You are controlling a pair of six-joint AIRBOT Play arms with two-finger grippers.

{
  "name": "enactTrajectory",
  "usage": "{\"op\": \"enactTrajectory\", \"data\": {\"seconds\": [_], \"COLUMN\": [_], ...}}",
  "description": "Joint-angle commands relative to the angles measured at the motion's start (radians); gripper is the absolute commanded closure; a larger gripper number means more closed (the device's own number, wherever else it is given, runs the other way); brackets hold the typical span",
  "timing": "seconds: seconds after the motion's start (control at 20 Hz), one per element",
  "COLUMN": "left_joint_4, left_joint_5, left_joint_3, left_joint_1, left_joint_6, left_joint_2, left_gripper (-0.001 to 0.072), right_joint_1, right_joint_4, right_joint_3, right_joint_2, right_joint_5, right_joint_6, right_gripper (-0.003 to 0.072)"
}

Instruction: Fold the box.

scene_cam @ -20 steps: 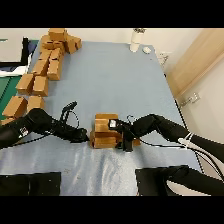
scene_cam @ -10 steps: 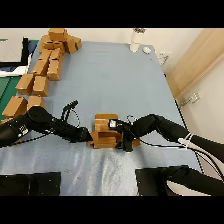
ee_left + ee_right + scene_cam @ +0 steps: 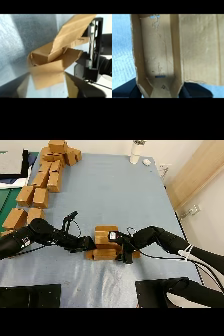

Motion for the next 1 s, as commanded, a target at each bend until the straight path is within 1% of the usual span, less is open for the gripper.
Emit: {"op": "enactTrajectory", "data": {"seconds": [0.0, 0.05, 0.15, 0.2, 0.25, 0.4, 0.65, 0.75, 0.95], "left_joint_4": [-0.005, 0.009, 0.08, 0.121, 0.127, 0.122, 0.122, 0.133, 0.165], "left_joint_5": [0.011, 0.029, 0.072, 0.098, 0.103, 0.036, 0.002, 0.01, 0.033], "left_joint_3": [0.001, 0.001, 0.008, 0.01, 0.011, 0.053, 0.121, 0.121, 0.121], "left_joint_1": [-0.006, -0.023, -0.07, -0.095, -0.111, -0.116, -0.116, -0.116, -0.115], "left_joint_6": [-0.028, -0.049, -0.106, -0.14, -0.148, -0.145, -0.139, -0.138, -0.142], "left_joint_2": [-0.023, -0.023, -0.023, -0.023, -0.023, 0.0, 0.055, 0.047, -0.009], "left_gripper": [0.0029, 0.005, 0.0052, 0.007, 0.007, 0.0068, 0.0067, 0.0068, 0.0067], "right_joint_1": [0.0, 0.0, 0.0, 0.0, 0.0, 0.0, 0.0, 0.0, 0.0], "right_joint_4": [0.0, 0.0, 0.0, 0.0, 0.0, 0.0, 0.0, 0.0, 0.0], "right_joint_3": [0.0, 0.0, 0.0, 0.0, 0.0, 0.0, 0.0, 0.0, 0.0], "right_joint_2": [-0.001, 0.0, -0.001, 0.0, -0.001, 0.0, -0.001, -0.001, -0.001], "right_joint_5": [0.0, 0.0, 0.0, 0.001, 0.0, 0.001, 0.0, 0.0, 0.0], "right_joint_6": [0.0, 0.0, 0.0, 0.0, 0.0, 0.0, 0.0, 0.0, 0.0], "right_gripper": [0.0107, 0.0108, 0.0107, 0.0107, 0.0107, 0.0107, 0.0107, 0.0107, 0.0107]}}
